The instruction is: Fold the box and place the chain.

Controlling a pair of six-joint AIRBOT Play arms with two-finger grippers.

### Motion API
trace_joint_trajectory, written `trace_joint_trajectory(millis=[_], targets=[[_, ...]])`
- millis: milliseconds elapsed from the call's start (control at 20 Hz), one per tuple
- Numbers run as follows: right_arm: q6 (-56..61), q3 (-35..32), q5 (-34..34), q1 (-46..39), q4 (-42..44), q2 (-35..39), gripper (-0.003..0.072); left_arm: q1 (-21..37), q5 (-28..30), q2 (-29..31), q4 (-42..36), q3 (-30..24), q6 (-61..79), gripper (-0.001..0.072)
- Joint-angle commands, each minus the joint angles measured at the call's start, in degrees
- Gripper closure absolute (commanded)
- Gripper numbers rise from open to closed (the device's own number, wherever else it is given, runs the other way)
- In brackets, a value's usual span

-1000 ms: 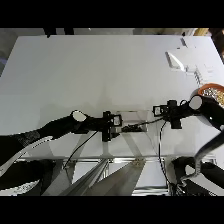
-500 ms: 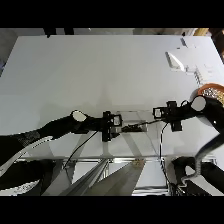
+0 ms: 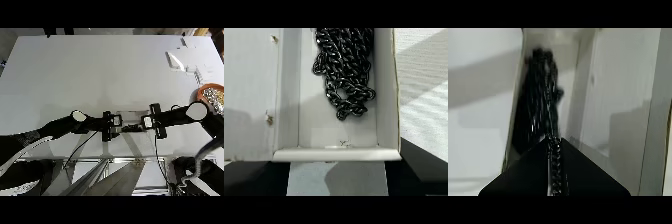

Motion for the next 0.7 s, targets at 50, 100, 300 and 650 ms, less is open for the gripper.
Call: trace_joint_trajectory(millis=[50,100,300,650], targets=[[0.1,0.0,-7.2,8.1,6.9,0.5,0.0671,0.0,0.0,0.0,0.0,0.0,0.0,0.0395],[0.1,0.0,-8.2,9.2,7.2,0.5,0.0671,0.0,0.0,0.0,0.0,0.0,0.0,0.0395],[2.3,0.0,-9.9,11.3,7.0,-0.1,0.0671,0.0,0.0,0.0,0.0,0.0,0.0,0.0395],[4.4,0.1,-8.1,9.1,1.2,0.3,0.0527,0.0,0.0,0.0,0.0,0.0,0.0,0.0395]])
